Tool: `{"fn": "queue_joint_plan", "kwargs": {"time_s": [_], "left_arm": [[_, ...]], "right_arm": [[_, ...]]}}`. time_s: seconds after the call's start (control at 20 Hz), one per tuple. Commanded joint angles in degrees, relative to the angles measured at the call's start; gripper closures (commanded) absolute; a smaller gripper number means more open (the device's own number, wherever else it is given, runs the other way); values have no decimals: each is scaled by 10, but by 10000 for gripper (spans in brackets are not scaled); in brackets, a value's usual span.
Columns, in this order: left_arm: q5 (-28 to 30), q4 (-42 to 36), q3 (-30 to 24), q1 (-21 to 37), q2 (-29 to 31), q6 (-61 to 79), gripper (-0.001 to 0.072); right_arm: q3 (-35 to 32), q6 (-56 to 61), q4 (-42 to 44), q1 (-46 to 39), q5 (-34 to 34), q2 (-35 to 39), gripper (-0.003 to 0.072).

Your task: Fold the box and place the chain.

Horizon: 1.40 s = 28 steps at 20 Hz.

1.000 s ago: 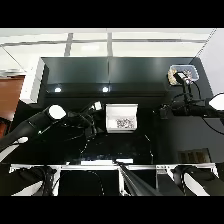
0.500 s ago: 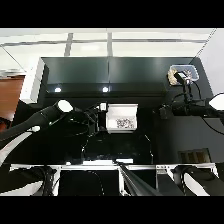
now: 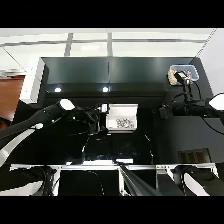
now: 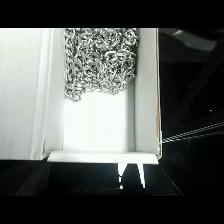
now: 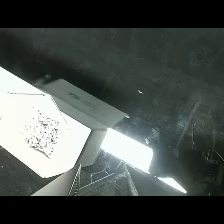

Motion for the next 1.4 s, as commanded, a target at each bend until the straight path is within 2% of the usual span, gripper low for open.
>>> {"fn": "queue_joint_plan", "kwargs": {"time_s": [0.0, 0.1, 0.15, 0.2, 0.25, 0.3, 0.4, 0.45, 0.55, 0.6, 0.65, 0.7, 0.85, 1.0, 1.05, 1.2, 1.35], "left_arm": [[-2, -3, 4, 0, -2, 33, -7], [-2, -1, 4, 0, -3, 33, 14], [0, -2, 4, 0, -3, 35, 72], [0, -2, 4, 0, -3, 35, 176], [1, -2, 4, 1, -3, 35, 232], [1, -2, 4, 0, -3, 35, 232], [2, -2, 4, 0, -3, 34, 234], [2, -2, 4, 0, -4, 34, 234], [2, -2, 4, 0, -5, 34, 234], [2, -2, 4, 0, -5, 34, 234], [2, -2, 4, 0, -5, 34, 234], [2, -2, 4, 0, -5, 34, 234], [3, -2, 4, 0, -5, 34, 234], [3, -1, 4, 0, -5, 34, 234], [3, -1, 4, 0, -5, 34, 234], [3, -1, 4, 0, -5, 34, 234], [3, -1, 4, 0, -5, 34, 234]], "right_arm": [[0, 0, 0, 0, 0, 0, 352], [0, 0, 0, 0, -2, 0, 352], [0, 0, 0, 0, -2, 0, 352], [0, 0, 0, 0, -4, 0, 352], [0, 0, 0, 0, -10, -1, 352], [-4, 0, 1, 2, -29, -2, 349], [-14, 23, 20, 21, -102, -9, -34], [-14, 23, 38, 36, -155, -21, -34], [-12, 23, 111, 66, -303, -54, -34], [-5, 23, 142, 79, -355, -77, -34], [8, 23, 157, 90, -370, -108, -34], [22, 23, 168, 98, -351, -139, -34], [66, -5, 170, 132, -215, -210, -34], [88, -198, 164, 138, -38, -206, -34], [94, -242, 156, 137, 1, -201, -34], [95, -329, 133, 137, 22, -188, -34], [95, -363, 96, 141, 24, -189, -34]]}}
